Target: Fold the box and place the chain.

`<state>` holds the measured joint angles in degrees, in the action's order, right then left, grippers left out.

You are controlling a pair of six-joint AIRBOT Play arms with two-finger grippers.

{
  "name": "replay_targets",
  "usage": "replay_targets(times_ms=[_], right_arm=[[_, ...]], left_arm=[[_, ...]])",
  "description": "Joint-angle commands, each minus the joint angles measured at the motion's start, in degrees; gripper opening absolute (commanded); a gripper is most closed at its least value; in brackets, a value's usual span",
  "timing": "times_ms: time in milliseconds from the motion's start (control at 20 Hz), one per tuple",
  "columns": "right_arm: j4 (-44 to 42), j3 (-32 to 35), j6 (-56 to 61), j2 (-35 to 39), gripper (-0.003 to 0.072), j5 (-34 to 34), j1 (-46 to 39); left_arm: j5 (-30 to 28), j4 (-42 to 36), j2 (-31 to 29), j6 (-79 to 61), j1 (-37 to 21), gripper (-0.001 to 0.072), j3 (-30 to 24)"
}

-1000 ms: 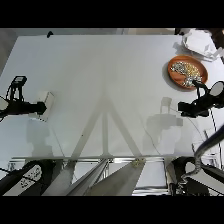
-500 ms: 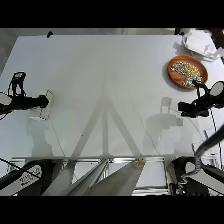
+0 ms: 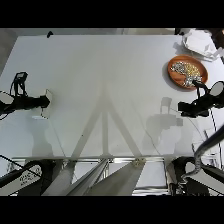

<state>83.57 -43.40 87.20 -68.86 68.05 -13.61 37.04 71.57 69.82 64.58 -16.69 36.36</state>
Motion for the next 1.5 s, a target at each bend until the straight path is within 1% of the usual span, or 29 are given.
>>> replay_targets(times_ms=[0,50,250,350,550,700,900,1450], right_arm=[[0.0,0.0,0.0,0.0,0.0018,0.0,0.0],[0.0,0.0,0.0,0.0,0.0018,0.1,0.0],[0.0,0.0,0.0,0.0,0.0018,0.1,0.0],[0.0,0.0,0.0,0.0,0.0018,0.0,0.0],[0.0,0.0,0.0,0.0,0.0018,0.0,0.0],[0.0,0.0,0.0,0.0,0.0018,0.0,0.0],[0.0,0.0,0.0,0.0,0.0018,0.0,0.0],[0.0,0.0,0.0,0.0,0.0018,0.0,0.0]], left_arm=[[1.7,-0.1,-0.7,-0.1,0.0,0.0654,0.2],[2.2,0.1,-1.4,-0.3,0.0,0.0697,0.2],[2.8,2.1,-7.2,-0.3,0.0,0.0694,0.2],[4.7,3.7,-10.7,-0.3,-0.1,0.0694,0.2],[10.9,8.7,-17.7,-0.2,-0.1,0.0692,0.2],[12.0,8.8,-20.6,0.0,-0.1,0.0692,0.2],[13.2,8.8,-21.0,0.0,0.0,0.0691,0.2],[13.2,8.8,-21.0,1.5,0.0,0.0691,0.2]])
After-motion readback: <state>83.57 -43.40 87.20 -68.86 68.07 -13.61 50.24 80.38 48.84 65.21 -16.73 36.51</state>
